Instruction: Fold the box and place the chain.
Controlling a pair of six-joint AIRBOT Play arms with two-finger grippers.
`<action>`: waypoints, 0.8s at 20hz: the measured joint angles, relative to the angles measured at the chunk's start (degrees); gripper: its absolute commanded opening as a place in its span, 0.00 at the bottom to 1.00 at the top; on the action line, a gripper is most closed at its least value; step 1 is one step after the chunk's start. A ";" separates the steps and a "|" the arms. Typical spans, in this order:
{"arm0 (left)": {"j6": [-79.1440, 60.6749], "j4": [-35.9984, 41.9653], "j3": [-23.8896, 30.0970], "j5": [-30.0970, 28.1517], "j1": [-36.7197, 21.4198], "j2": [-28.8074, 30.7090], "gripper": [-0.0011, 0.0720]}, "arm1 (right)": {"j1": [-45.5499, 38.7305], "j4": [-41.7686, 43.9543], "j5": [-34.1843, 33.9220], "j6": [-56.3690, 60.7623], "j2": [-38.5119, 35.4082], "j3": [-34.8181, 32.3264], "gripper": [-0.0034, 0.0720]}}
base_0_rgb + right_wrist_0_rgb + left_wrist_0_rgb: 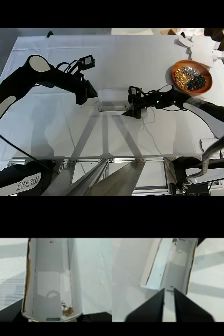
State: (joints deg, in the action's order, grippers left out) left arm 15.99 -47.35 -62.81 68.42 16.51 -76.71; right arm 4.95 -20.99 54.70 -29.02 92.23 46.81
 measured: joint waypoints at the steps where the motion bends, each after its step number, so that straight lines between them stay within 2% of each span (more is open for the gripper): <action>1: -2.23 -0.72 0.83 0.02 -0.02 0.85 0.56 | 0.00 0.00 0.00 0.00 0.02 0.00 0.73; 5: -8.55 -1.88 6.62 -4.11 -0.83 2.58 0.56 | 0.00 0.00 0.00 0.00 0.02 0.00 0.73; 9: -13.55 -0.76 11.32 -6.40 -3.58 0.09 0.56 | 0.00 0.02 0.00 0.00 0.02 0.00 0.73; 16: -27.93 5.42 13.18 -7.48 -4.39 -6.67 0.55 | 0.00 0.02 0.00 0.00 0.02 0.00 0.73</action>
